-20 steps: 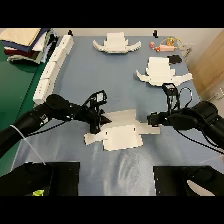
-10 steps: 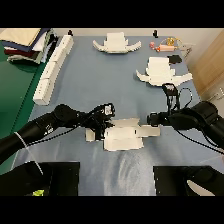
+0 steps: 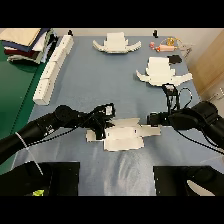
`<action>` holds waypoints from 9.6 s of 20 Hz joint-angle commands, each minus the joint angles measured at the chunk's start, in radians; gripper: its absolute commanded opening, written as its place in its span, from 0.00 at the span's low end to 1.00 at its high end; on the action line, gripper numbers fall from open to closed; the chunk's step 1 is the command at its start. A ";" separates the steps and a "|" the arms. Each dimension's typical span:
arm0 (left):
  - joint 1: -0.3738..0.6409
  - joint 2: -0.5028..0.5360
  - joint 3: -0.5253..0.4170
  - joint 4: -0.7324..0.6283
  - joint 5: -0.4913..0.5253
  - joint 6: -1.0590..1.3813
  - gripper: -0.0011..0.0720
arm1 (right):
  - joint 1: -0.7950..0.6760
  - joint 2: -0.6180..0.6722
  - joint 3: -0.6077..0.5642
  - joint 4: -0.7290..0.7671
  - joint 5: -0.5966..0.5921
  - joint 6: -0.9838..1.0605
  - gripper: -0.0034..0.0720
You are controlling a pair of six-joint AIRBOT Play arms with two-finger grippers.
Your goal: Fold the box.
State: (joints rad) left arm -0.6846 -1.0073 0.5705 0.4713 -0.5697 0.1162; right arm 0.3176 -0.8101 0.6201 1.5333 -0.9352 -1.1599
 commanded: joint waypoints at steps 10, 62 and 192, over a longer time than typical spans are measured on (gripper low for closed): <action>-0.002 -0.001 0.000 -0.004 -0.018 -0.002 0.04 | 0.000 0.001 0.000 0.011 -0.002 0.000 0.57; 0.044 -0.136 0.072 0.093 -0.277 -0.116 0.04 | 0.232 0.158 -0.016 0.190 -0.252 -0.189 0.05; 0.077 0.071 0.082 0.170 -0.521 -1.104 0.04 | 0.002 -0.242 -0.171 0.661 0.078 -1.841 0.72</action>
State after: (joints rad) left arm -0.5564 -0.9154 0.6456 0.7502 -1.1687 -0.8295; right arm 0.3195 -1.0519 0.4484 2.1948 -0.8600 -3.0013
